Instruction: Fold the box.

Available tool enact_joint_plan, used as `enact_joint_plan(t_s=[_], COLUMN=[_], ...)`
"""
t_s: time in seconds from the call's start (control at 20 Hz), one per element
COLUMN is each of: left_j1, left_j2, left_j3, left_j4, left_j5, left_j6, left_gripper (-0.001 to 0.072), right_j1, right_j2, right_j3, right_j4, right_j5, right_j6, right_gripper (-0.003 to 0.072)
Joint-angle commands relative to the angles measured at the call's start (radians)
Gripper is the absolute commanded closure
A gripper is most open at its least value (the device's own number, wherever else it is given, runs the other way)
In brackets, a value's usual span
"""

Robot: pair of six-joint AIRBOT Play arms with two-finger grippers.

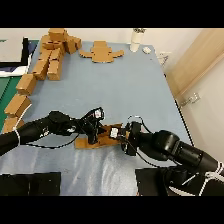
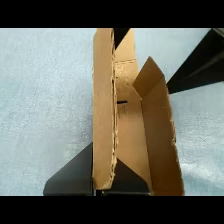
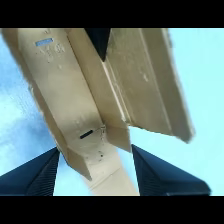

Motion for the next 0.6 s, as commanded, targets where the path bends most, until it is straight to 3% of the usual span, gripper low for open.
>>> enact_joint_plan(t_s=[0.0, 0.2, 0.55], left_j1=[0.0, 0.0, 0.0], left_j2=[-0.001, -0.001, -0.001], left_j3=[0.0, 0.0, 0.0], left_j4=[0.0, 0.0, 0.0], left_j5=[-0.001, -0.001, -0.001], left_j6=[0.0, 0.0, 0.0], left_gripper=[0.0698, 0.0698, 0.0698], right_j1=[-0.164, -0.397, -0.475], right_j2=[0.008, -0.072, -0.237], right_j3=[0.001, 0.002, 0.062], right_j4=[0.29, 0.741, 0.777], right_j5=[0.058, 0.021, -0.024], right_j6=[-0.44, -0.975, -1.014], right_gripper=[-0.0034, -0.0034, -0.0034])
